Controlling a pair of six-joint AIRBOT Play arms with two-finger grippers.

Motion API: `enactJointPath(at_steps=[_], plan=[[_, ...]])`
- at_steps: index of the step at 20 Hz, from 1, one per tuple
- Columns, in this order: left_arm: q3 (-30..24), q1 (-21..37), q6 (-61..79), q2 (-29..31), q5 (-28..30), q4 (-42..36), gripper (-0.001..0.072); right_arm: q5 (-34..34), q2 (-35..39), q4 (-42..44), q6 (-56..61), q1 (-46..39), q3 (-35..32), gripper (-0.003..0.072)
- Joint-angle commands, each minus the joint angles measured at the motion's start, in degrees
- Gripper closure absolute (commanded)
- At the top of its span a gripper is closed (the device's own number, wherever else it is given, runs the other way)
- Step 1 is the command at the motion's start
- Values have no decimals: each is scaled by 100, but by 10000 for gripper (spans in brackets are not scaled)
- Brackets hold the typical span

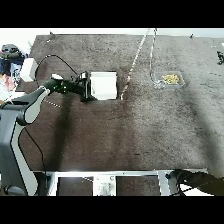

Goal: Fold the box and place the chain.

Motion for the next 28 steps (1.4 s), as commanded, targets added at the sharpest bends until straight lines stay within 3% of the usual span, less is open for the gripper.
enactJointPath(at_steps=[1,11,18,28], plan=[[0,-2,2,4,-2,0,251,-640,-190,127,13,367,-2,677],[0,-2,4,4,-2,0,251,-979,-868,697,13,656,-2,677],[0,-2,2,4,-2,0,251,-1394,-907,745,13,656,-2,677],[0,-2,2,4,-2,0,251,-1279,-966,837,13,656,-11,677]])
